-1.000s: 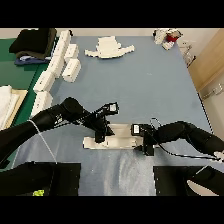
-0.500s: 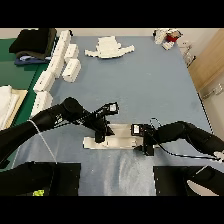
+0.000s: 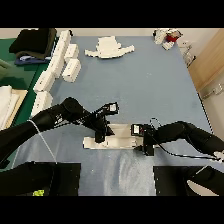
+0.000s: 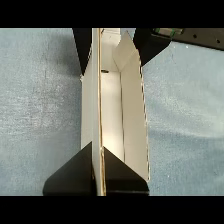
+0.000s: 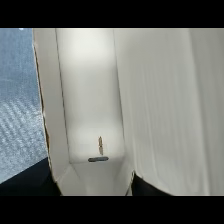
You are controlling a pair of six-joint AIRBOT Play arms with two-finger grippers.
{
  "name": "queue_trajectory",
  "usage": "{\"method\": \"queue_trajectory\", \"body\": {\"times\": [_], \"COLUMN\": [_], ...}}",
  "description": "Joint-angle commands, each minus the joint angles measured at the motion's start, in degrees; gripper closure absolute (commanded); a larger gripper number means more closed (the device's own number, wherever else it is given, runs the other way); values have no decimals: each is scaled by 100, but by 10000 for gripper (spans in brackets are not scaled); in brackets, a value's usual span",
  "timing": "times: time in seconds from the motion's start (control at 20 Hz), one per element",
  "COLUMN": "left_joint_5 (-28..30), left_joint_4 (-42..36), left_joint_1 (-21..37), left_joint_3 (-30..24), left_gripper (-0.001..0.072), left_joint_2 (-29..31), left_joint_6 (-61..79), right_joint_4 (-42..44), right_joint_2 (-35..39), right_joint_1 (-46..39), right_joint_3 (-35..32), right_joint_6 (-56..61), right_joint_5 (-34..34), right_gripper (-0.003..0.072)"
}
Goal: Fold the box.
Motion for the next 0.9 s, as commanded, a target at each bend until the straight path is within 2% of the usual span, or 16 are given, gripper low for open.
{"method": "queue_trajectory", "body": {"times": [0.0,0.6,0.65,0.7,0.75,0.85], "left_joint_5": [0,2,2,4,4,-17], "left_joint_4": [0,-120,-120,-122,-120,-20], "left_joint_1": [-2,0,0,0,0,0], "left_joint_3": [4,4,4,4,4,7], "left_gripper": [698,695,638,391,288,288], "left_joint_2": [2,2,2,2,4,79], "left_joint_6": [0,-4,-2,-7,-107,-551], "right_joint_4": [-2,-4,-4,-4,-4,-4], "right_joint_2": [-4,-4,-4,-4,-4,-4], "right_joint_1": [2,0,0,0,0,0], "right_joint_3": [-4,-4,-4,-4,-4,-4], "right_joint_6": [0,2,0,2,2,2], "right_joint_5": [0,0,0,0,0,0], "right_gripper": [173,173,173,173,173,173]}}
